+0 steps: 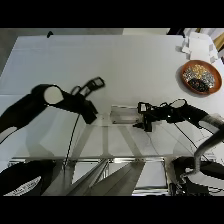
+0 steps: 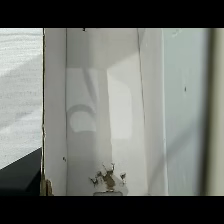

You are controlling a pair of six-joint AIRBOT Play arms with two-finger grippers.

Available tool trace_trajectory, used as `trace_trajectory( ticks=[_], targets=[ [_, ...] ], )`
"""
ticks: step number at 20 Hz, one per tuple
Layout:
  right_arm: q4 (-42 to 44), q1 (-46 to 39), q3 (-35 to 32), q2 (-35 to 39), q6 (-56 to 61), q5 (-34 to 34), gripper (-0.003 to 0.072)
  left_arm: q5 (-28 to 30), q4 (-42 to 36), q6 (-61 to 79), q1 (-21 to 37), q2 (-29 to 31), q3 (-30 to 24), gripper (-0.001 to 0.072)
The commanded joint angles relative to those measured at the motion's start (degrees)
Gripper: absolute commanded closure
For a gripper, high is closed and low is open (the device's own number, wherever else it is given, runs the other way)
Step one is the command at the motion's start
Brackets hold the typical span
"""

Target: Fold the box and place the chain.

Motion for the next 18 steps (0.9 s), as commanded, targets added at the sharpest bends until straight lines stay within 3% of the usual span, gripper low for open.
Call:
trace_trajectory(
  ticks=[1, 7, 13, 18],
  targets=[
    [0.02, 0.04, -0.02, 0.0, -0.02, 0.0, 0.039, 0.15, 4.22, -16.96, 5.81, 2.08, -3.74, 0.0709],
    [0.02, 0.04, -0.02, 0.0, -0.02, 0.0, 0.039, 4.5, 2.12, -18.95, 8.85, 1.92, -12.59, 0.0709],
    [0.0, 0.04, -0.02, 0.0, -0.02, 0.0, 0.039, 8.9, -11.15, -19.54, 8.59, -3.19, -13.77, 0.0708],
    [0.0, 0.04, -0.02, 0.0, -0.02, 0.0, 0.039, 10.75, -16.28, -14.4, 5.64, -7.61, -13.75, 0.0708]
  ],
)
